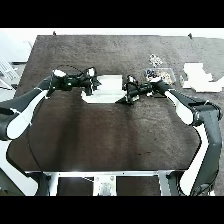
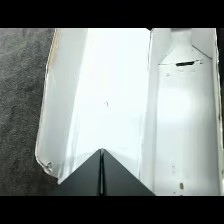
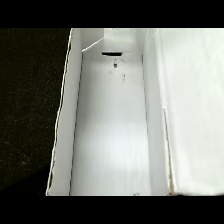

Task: Fold the box and place the chain.

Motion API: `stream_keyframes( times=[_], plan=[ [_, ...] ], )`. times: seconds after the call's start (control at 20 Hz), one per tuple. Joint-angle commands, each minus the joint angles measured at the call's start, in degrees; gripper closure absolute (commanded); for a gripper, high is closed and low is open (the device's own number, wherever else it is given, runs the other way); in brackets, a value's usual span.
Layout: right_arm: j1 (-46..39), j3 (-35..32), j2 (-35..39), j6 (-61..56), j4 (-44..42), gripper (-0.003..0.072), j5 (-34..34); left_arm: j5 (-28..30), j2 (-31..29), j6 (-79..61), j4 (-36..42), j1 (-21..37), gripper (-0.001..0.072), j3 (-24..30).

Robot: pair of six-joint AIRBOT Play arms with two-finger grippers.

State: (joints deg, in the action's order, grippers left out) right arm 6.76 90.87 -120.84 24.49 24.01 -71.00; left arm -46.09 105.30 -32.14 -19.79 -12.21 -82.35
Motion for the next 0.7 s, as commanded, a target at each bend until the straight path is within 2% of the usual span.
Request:
stream_keyframes(
  times=[0.0, 0.1, 0.35, 0.65],
  plan=[
    [0.04, -0.02, 0.02, 0.0, 0.0, 0.0105, 0.0, 2.58, 0.02, -2.32, 3.78, 0.0, 0.0693, 0.0],
    [0.04, -0.02, 0.02, 0.0, 0.0, 0.0106, -0.02, 2.64, 0.68, -3.5, 6.03, 0.0, 0.0693, -0.63],
    [0.04, -0.02, 0.02, 0.0, 0.0, 0.0105, -0.02, 1.86, 4.48, -0.61, 5.9, 0.0, 0.0693, -5.62],
    [0.04, -0.02, 0.02, 0.0, 0.0, 0.0105, -0.02, 1.51, 4.52, 1.25, 3.43, -0.02, 0.0693, -5.68]
  ],
)
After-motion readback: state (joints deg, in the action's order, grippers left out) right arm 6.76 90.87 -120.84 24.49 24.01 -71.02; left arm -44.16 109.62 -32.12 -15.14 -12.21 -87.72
